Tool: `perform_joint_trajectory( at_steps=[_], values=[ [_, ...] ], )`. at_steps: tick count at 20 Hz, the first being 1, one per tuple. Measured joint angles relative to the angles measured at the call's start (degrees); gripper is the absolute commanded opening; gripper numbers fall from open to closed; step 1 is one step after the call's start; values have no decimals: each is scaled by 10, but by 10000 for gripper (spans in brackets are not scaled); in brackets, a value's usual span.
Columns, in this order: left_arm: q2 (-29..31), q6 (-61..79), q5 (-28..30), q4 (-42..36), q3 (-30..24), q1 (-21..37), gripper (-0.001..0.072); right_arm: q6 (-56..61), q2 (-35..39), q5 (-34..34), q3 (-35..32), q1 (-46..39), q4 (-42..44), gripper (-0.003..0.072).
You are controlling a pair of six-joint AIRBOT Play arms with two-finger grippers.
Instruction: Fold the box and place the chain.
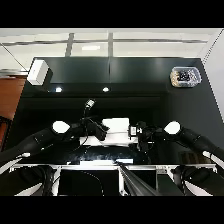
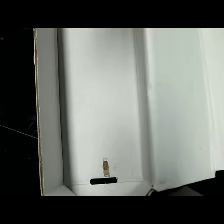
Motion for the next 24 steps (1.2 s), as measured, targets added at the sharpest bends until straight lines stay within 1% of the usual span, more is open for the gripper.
perform_joint_trajectory(
  at_steps=[4,6,8,10,12,13,14,15,16,19,23,24],
  values=[
    [7,7,4,51,12,3,24,1,0,0,0,0,0,529],
    [32,8,0,83,20,18,24,2,0,-1,0,0,1,529],
    [69,8,-4,119,24,43,24,2,0,-1,0,0,1,529],
    [113,8,-37,153,26,77,26,2,0,-1,0,0,1,529],
    [153,8,-94,192,27,111,33,2,0,-1,0,0,1,529],
    [168,9,-128,222,28,124,211,2,0,-1,0,0,1,529],
    [177,9,-166,252,26,132,620,2,0,-1,0,0,1,529],
    [183,11,-193,283,22,137,707,2,0,-1,0,0,1,529],
    [185,16,-207,304,16,139,707,2,0,-1,0,0,1,529],
    [177,86,-208,346,-6,125,682,2,0,-1,0,0,1,529],
    [133,151,-166,353,-17,75,677,2,0,-1,0,0,1,529],
    [120,158,-152,351,-19,62,636,2,0,-1,0,0,1,529]
  ],
)
